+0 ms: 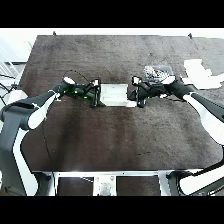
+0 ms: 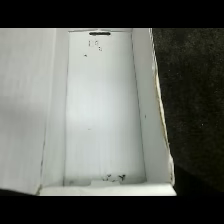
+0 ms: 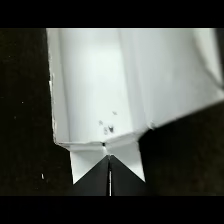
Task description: Fold the box and place the chain.
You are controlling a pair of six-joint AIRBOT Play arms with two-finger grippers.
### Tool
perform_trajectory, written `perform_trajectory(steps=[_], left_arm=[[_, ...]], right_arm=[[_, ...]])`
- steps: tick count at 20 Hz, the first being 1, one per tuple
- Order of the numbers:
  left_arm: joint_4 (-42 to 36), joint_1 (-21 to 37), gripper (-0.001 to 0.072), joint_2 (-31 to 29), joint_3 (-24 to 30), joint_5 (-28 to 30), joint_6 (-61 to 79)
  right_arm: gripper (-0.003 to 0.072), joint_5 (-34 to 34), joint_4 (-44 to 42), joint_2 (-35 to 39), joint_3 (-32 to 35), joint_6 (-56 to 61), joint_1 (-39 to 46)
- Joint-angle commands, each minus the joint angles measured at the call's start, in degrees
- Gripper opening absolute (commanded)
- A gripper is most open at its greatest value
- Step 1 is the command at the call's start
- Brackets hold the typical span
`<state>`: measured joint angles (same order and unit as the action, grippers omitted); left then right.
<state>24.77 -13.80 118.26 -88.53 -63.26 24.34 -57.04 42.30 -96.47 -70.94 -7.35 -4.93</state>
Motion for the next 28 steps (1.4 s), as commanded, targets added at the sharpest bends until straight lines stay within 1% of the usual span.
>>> perform_trajectory(steps=[1, 3, 5, 7, 9, 11, 17, 20, 25, 28], left_arm=[[0.1, 0.0, 0.0349, 0.0, 0.0, -0.2, 0.1], [0.1, 0.0, 0.0349, 0.0, 0.0, -0.2, 0.1], [0.1, 0.0, 0.0349, 0.0, 0.0, -0.2, 0.1], [0.1, 0.0, 0.0350, 0.0, 0.0, -0.2, 0.1], [0.1, 0.0, 0.0349, 0.0, 0.0, -0.2, 0.1], [0.1, 0.0, 0.0349, 0.0, 0.0, -0.2, 0.1], [0.1, 0.0, 0.0349, 0.0, 0.0, -0.2, 0.1], [0.1, 0.0, 0.0349, 0.0, 0.0, -0.2, 0.1], [0.1, 0.0, 0.0349, 0.0, 0.0, -0.2, 0.1], [0.1, 0.0, 0.0349, 0.0, 0.0, -0.2, 0.1]], right_arm=[[0.0022, -0.1, 1.5, 5.4, 0.0, 10.5, 2.4], [0.0021, 0.1, -0.3, 8.3, 0.0, 18.1, 5.2], [0.0021, 0.0, -0.3, 9.5, 0.0, 29.4, 8.9], [0.0021, 0.0, -0.2, 9.4, 0.7, 39.5, 12.7], [0.0021, 0.0, -0.2, 8.8, 1.6, 46.4, 15.5], [0.0021, 0.0, -0.1, 7.7, 2.5, 52.2, 16.5], [0.0020, -1.7, 0.1, 1.7, 4.9, 55.7, 16.3], [0.0021, -3.1, -0.6, -0.8, 5.3, 56.7, 13.6], [0.0022, -3.8, -4.5, -1.6, 5.2, 56.7, 6.0], [0.0021, -7.4, -4.6, -1.5, 2.0, 56.7, 4.9]])
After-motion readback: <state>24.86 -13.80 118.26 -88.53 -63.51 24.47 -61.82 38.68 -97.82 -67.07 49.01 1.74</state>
